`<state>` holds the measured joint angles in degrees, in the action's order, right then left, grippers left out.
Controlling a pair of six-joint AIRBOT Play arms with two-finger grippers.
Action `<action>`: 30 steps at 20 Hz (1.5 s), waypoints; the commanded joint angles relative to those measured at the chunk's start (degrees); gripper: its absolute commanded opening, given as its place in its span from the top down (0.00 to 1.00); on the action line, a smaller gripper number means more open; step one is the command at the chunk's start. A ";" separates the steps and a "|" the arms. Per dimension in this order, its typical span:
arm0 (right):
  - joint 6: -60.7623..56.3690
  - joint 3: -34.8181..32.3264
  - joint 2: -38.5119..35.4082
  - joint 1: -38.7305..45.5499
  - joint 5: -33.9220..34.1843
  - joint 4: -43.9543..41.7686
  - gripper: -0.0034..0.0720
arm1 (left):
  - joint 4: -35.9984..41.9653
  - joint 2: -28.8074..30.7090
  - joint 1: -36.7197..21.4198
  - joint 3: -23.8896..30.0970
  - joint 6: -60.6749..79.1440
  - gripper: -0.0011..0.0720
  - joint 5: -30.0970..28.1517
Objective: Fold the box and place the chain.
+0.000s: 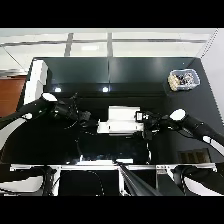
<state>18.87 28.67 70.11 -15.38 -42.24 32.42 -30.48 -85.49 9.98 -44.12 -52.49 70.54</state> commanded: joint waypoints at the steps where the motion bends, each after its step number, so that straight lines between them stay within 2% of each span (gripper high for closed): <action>1: -0.02 0.00 0.04 0.00 0.02 -0.02 0.93 | -6.14 -0.04 -1.01 -0.50 -3.39 0.95 -4.55; 8: -0.02 0.00 0.04 0.00 0.02 -0.02 0.93 | -5.20 -0.70 1.03 1.33 -5.01 0.95 -8.96; 12: -0.02 0.00 0.04 0.00 0.02 -0.02 0.93 | 1.01 -2.08 2.12 4.33 -1.49 0.95 -9.16; 17: -0.02 0.00 0.04 0.00 0.02 -0.04 0.93 | 10.69 -2.32 2.10 4.55 6.97 0.95 -7.04; 29: -0.02 0.00 0.04 0.00 0.02 -0.02 0.93 | 10.08 -2.32 2.75 0.87 7.52 0.95 -3.41; 30: -0.02 0.00 0.04 0.00 0.02 -0.02 0.93 | 9.88 -2.32 3.37 0.37 7.52 0.93 -3.43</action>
<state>18.92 28.67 70.11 -15.38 -42.17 32.42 -20.36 -87.79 12.58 -42.50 -45.12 66.26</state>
